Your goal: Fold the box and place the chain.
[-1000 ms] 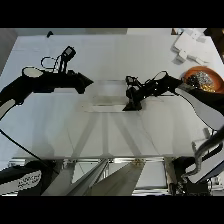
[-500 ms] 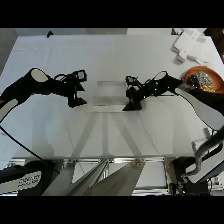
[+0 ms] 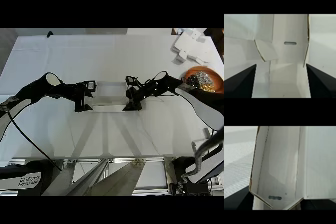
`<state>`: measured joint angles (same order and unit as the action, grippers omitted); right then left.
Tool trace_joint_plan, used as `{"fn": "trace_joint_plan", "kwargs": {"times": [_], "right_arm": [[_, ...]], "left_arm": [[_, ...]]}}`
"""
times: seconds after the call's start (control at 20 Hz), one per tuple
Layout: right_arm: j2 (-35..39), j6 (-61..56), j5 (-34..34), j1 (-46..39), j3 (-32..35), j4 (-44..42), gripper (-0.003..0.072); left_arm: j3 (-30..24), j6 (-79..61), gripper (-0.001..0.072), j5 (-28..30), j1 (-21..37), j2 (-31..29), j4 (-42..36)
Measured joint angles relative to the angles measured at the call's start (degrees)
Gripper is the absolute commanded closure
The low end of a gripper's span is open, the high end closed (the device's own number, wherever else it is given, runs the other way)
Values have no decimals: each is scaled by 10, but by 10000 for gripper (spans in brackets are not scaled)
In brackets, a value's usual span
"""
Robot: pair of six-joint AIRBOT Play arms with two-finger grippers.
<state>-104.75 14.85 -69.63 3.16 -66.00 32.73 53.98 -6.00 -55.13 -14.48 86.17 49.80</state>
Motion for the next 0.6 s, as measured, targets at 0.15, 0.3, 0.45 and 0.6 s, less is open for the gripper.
{"fn": "trace_joint_plan", "kwargs": {"times": [0.15, 0.3, 0.45, 0.6], "right_arm": [[0, 0, 0, 0, 0, 0, 285], [0, 0, 0, 0, 0, 0, 285], [0, 0, 0, 0, 0, 0, 285], [0, 0, 0, 0, 0, 0, 285]], "left_arm": [[0, -7, 6, 2, -2, 7, -8], [0, -22, 183, 2, -2, 10, -11], [0, -35, 218, 1, -2, 11, -13], [0, -41, 270, 1, -2, 11, -14]]}}
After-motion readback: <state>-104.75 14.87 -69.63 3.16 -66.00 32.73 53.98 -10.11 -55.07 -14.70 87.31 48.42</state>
